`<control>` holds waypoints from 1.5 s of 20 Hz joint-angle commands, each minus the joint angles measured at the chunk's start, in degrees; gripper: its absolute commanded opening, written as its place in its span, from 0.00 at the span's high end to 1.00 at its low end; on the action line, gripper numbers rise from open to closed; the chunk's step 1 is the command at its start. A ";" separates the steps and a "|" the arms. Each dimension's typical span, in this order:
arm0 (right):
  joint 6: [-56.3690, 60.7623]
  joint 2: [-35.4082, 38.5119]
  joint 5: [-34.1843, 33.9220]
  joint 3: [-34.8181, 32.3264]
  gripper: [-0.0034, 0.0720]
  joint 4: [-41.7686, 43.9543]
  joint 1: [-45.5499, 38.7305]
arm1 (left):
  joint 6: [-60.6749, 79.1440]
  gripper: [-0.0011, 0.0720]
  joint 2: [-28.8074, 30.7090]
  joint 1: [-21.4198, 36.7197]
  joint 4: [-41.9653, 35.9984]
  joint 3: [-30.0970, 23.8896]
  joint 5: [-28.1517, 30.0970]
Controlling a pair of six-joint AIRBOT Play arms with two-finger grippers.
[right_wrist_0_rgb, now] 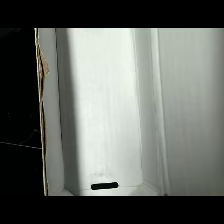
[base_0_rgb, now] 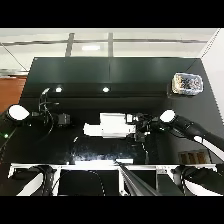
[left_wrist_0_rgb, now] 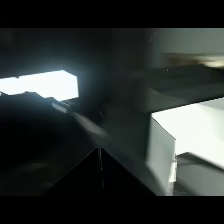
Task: Fold the box and place the chain.
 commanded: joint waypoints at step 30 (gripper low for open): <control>0.00 -0.04 0.04 -0.02 0.79 0.00 0.02 | 15.72 0.06 -22.18 -17.79 -19.87 14.23 -9.57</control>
